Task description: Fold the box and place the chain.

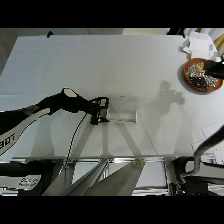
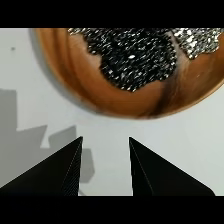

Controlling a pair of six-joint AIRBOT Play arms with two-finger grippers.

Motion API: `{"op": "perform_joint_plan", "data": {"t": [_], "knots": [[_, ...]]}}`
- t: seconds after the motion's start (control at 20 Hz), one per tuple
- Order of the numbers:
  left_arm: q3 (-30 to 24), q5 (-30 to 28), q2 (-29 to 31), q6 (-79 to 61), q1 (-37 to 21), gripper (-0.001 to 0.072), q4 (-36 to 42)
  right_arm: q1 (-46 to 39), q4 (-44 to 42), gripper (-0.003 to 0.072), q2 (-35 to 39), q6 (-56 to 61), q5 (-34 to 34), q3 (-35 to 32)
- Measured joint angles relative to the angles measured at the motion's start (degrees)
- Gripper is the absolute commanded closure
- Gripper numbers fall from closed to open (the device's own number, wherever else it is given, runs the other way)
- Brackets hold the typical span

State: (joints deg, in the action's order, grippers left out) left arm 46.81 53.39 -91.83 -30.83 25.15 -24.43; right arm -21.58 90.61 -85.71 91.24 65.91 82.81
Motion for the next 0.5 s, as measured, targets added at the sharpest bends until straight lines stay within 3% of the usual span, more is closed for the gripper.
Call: {"op": "perform_joint_plan", "data": {"t": [0.25, 0.5], "knots": [[0.0, 0.0, 0.0, 0.0, 0.0, 0.0556, 0.0, -4.57, -1.55, 0.042, -11.69, -1.68, -3.82, 5.53], [0.0, 0.0, 0.0, 0.0, 0.0, 0.0556, 0.0, -5.42, -3.43, 0.0421, -16.98, -1.31, -7.67, 6.75]]}}
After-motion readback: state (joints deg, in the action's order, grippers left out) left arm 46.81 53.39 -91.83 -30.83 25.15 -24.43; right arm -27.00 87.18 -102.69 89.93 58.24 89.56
